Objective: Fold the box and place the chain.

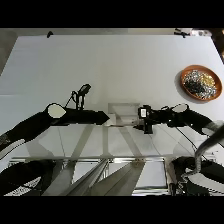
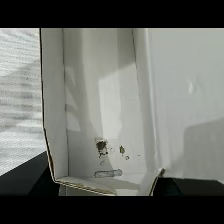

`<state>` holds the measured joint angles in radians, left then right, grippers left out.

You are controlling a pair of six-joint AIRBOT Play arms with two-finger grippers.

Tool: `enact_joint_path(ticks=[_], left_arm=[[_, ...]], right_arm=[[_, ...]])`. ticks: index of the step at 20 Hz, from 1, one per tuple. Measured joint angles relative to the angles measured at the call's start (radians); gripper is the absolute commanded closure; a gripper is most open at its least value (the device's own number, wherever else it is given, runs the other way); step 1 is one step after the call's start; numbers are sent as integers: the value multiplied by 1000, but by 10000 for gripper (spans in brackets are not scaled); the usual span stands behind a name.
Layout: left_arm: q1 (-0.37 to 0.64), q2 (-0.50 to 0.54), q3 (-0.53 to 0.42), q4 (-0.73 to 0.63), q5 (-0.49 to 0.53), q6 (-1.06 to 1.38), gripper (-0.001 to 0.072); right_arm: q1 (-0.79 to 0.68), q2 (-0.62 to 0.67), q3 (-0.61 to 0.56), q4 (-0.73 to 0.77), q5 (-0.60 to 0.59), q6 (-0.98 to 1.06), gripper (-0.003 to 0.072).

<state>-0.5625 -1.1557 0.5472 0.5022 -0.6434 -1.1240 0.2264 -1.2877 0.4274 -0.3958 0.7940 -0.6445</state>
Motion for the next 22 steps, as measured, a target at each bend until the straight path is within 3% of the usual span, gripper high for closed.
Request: enact_joint_path(ticks=[1, 2, 9, 22], left_arm=[[-3, -1, 2, 2, 1, 0, 204], [-7, -4, 5, 5, 3, 0, 199], [-50, -53, 58, 57, 13, -44, 200], [-113, -97, 168, 302, -54, -345, 200]], right_arm=[[0, 0, 0, 0, 0, 0, 223], [0, 0, 0, 0, 0, 0, 223], [0, 0, 0, 0, 0, 1, 223], [0, 0, 0, 0, 0, 0, 223]])
